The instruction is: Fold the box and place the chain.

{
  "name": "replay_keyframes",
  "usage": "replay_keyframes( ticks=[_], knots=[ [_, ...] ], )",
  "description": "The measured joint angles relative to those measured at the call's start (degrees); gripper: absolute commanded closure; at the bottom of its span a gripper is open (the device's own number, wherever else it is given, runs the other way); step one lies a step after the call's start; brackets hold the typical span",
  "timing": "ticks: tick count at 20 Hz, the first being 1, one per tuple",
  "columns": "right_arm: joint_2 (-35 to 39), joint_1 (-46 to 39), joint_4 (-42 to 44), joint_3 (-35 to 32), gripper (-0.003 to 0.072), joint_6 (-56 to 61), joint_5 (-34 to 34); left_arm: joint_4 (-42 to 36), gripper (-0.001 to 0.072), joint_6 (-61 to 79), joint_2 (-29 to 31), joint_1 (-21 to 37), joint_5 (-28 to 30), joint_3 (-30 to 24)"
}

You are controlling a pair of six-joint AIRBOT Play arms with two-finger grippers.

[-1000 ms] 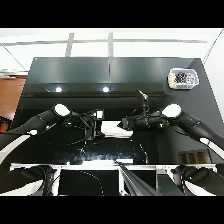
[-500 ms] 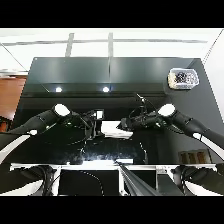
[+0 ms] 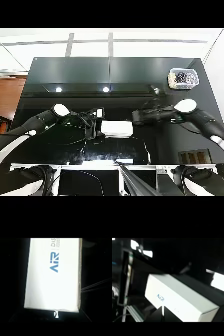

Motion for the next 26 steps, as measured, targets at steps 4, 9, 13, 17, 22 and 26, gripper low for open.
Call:
replay_keyframes(
  ticks=[4,9,13,17,22,26],
  knots=[
    [7.5,-10.0,-3.0,0.0,0.0644,-0.1,3.9,8.7,0.0002,-9.5,5.8,0.1,-0.9,0.0],
    [10.8,-17.9,-4.6,0.0,0.0645,-0.2,5.6,13.4,0.0010,-17.9,13.2,-0.9,-3.0,0.4],
    [11.4,-19.8,-5.8,0.0,0.0645,-0.2,5.1,11.9,0.0010,-19.4,11.9,-5.8,-1.4,3.1],
    [11.5,-20.3,-6.6,0.0,0.0645,-0.2,5.1,10.4,0.0010,-20.5,6.2,-11.0,0.5,7.9],
    [11.6,-20.4,-7.0,0.0,0.0645,-0.2,5.1,10.0,0.0010,-23.1,-0.4,-13.2,0.7,13.8],
    [11.6,-20.4,-7.0,0.0,0.0645,-0.2,5.0,11.4,0.0010,-25.0,-3.2,-13.6,-2.4,15.4]
  ],
)
